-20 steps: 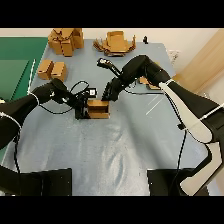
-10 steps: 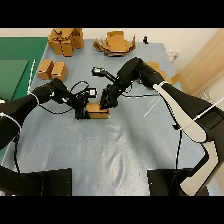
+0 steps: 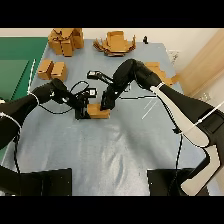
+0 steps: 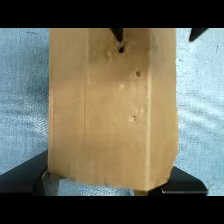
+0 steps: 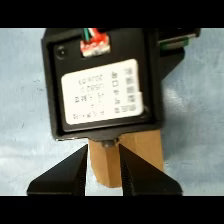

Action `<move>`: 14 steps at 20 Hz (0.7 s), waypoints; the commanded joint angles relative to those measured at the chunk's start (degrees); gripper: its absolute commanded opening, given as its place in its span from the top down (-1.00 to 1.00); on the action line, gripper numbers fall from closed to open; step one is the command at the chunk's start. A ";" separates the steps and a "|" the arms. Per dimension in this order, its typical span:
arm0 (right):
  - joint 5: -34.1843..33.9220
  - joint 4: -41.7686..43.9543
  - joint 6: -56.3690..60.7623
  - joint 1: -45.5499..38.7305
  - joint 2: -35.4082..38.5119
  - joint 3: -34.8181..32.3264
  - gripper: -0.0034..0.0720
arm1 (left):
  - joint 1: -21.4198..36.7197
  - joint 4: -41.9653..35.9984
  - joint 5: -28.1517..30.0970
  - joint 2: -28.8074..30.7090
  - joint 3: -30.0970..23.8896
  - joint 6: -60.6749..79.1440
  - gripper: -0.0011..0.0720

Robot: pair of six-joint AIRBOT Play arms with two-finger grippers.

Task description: Fold the box.

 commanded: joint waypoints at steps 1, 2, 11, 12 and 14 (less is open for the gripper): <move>4.79 1.46 1.09 -0.31 0.87 0.02 0.14 | 0.04 0.02 -0.09 0.00 -0.02 0.02 0.68; 5.14 2.91 0.81 -0.50 0.87 -0.02 0.14 | 0.04 0.02 -0.11 0.00 -0.02 0.02 0.68; 10.16 7.93 -2.60 -1.11 1.81 -7.48 0.21 | 0.04 0.04 0.04 0.00 -0.02 0.04 0.68; 10.82 8.50 -3.43 -1.16 2.14 -8.22 0.34 | 0.04 0.04 0.07 0.00 -0.02 0.04 0.68; 11.30 9.79 -4.35 -1.22 2.86 -9.16 0.34 | 0.04 0.04 0.04 0.00 -0.02 0.04 0.68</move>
